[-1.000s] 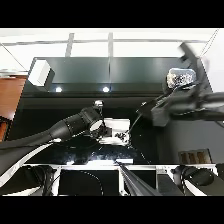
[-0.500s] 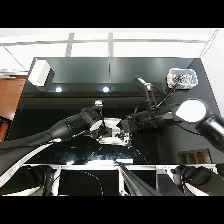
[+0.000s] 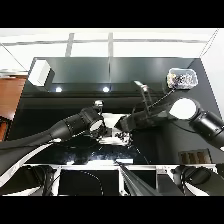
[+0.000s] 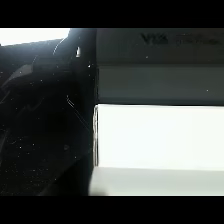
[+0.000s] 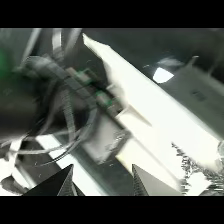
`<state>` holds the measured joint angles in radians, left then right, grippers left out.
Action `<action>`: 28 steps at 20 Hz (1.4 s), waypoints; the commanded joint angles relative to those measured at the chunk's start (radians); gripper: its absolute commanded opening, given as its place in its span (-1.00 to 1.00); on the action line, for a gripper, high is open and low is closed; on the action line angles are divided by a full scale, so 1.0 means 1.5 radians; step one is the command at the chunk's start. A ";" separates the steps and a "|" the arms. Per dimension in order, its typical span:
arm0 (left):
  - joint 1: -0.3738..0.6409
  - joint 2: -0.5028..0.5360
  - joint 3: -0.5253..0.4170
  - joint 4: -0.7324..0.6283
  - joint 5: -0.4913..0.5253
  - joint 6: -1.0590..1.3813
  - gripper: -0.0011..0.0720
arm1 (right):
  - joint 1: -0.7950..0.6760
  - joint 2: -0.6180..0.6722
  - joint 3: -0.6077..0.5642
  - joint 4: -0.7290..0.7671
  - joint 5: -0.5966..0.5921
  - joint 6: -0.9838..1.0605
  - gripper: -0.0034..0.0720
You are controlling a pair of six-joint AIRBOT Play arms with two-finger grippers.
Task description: Fold the box and place the chain.
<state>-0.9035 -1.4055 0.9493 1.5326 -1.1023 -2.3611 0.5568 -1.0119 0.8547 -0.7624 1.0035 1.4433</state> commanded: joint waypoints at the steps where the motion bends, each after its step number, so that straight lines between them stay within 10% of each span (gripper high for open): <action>1: 0.000 0.000 0.000 0.000 0.001 0.000 -0.88 | -0.112 0.017 0.012 -0.013 0.069 -0.021 0.25; 9: 0.000 0.000 0.000 0.000 0.001 0.000 -0.88 | -0.386 0.000 -0.001 -0.273 -0.003 0.062 0.24; 15: 0.000 0.000 0.000 0.000 0.000 0.000 -0.88 | -0.397 -0.168 0.015 -0.350 -0.229 0.255 0.24; 26: 0.000 0.000 0.000 0.000 0.001 0.000 -0.88 | -0.357 -0.326 0.141 -0.602 -0.221 0.404 0.23; 28: 0.000 0.000 0.000 0.000 0.001 0.000 -0.88 | -0.333 -0.328 0.142 -0.669 -0.238 0.452 -0.02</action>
<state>-0.9035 -1.4055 0.9493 1.5326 -1.1015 -2.3611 0.0177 -1.4895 1.0546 -1.5879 0.6640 1.9965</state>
